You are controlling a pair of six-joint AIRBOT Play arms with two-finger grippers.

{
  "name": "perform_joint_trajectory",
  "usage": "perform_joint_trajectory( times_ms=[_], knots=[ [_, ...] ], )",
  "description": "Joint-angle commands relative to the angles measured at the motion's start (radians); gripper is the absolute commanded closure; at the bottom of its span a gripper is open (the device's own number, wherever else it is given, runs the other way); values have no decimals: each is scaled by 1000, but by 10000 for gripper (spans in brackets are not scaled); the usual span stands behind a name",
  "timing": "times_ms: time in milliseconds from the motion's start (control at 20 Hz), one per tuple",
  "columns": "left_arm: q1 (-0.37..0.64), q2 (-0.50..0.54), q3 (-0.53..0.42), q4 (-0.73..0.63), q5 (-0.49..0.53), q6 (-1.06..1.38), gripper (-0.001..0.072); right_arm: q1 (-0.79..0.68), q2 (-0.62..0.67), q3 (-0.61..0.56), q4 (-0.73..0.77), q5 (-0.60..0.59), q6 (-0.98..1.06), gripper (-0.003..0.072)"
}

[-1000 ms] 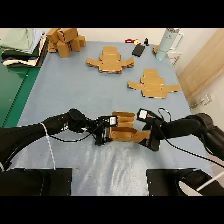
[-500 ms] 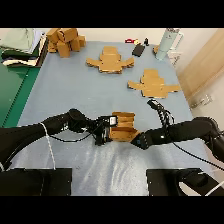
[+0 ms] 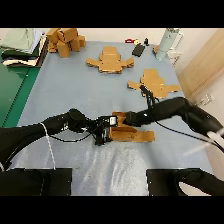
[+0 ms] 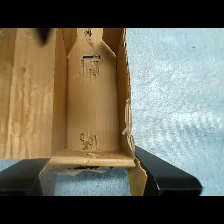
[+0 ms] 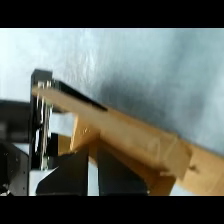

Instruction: Fold the box.

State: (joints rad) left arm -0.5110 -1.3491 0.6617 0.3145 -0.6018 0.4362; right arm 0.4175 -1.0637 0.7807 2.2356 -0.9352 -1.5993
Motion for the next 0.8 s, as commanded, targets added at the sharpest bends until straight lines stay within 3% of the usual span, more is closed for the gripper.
perform_joint_trajectory(
  times_ms=[0,50,350,600,750],
  knots=[
    [0,0,1,0,0,0,167,0,-191,106,-23,6,-63,644],
    [0,0,1,0,0,0,167,0,-227,107,-23,5,-78,683],
    [0,0,1,0,0,0,167,0,-329,107,-25,8,-157,683],
    [0,0,1,0,0,0,167,0,-307,109,-26,18,-196,683],
    [0,0,1,0,0,0,167,0,-220,119,-71,16,-216,683]
  ],
)
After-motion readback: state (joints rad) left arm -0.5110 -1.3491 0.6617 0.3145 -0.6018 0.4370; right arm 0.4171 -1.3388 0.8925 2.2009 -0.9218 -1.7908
